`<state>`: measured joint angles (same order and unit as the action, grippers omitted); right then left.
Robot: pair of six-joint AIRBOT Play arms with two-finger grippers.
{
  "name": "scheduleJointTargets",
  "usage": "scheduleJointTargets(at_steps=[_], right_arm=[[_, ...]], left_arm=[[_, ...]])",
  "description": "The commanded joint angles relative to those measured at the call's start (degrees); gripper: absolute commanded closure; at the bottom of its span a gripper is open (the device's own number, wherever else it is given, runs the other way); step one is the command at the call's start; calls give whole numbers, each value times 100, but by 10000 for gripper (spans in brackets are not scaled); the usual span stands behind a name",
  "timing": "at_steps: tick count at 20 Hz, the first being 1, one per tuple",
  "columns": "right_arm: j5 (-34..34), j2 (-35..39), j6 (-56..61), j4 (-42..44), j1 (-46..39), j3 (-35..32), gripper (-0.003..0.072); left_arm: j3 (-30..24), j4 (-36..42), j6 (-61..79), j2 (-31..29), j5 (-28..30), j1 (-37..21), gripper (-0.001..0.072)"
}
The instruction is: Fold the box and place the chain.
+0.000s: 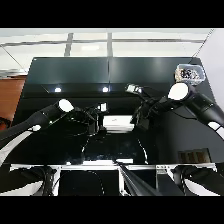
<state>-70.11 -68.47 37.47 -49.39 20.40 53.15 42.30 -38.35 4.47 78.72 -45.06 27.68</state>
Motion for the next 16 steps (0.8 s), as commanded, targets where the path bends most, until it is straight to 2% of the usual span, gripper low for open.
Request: scheduleJointTargets(at_steps=[1,5,7,11,16], right_arm=[[-654,94,1357,520,-435,-262,671],[188,11,1392,2914,-457,-1139,671],[527,-155,1394,3604,-455,-1353,671],[1252,-570,1574,3674,-133,-1355,671],[1349,-909,1589,3622,-63,-1355,671]], left_arm=[[-2,-2,7,4,4,2,357],[-2,-2,7,4,2,2,357],[-2,-2,7,4,2,2,357],[-2,-2,7,4,0,2,357],[-2,-2,9,4,2,2,357]])
